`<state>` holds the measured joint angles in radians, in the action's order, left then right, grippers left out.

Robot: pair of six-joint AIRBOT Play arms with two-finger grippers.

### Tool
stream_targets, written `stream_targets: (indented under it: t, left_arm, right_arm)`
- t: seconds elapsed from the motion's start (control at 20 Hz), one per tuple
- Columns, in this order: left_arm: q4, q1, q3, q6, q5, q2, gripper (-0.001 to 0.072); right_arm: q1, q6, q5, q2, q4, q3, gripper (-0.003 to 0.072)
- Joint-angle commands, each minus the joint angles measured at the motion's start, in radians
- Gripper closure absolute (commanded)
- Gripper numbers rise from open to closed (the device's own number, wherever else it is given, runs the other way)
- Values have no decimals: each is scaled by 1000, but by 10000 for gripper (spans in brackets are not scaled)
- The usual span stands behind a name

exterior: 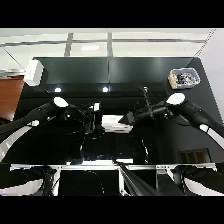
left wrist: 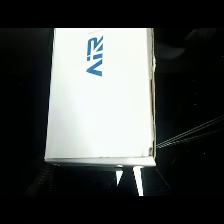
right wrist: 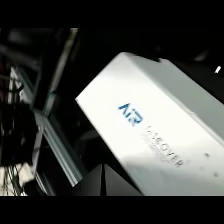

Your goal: Fold the box and place the chain.

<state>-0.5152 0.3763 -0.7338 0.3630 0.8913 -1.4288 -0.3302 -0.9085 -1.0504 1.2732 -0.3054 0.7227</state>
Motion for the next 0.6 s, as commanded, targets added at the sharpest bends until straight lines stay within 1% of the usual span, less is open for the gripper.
stream_targets:
  t: [0.0, 0.15, 0.35, 0.55]
  left_arm:
    - [0, 0, -1, 0, 0, 0, 308]
    - [0, 0, -1, 0, 0, 0, 309]
    - [0, 0, -1, 0, 0, 0, 309]
    - [0, 0, -1, 0, 0, 0, 308]
  right_arm:
    - [-4, -37, 98, 8, 67, -71, 668]
    - [-4, -72, 114, 9, 14, -73, 668]
    - [-4, -84, 126, 9, -13, -73, 668]
    - [-20, -143, 187, 10, -73, -73, 668]
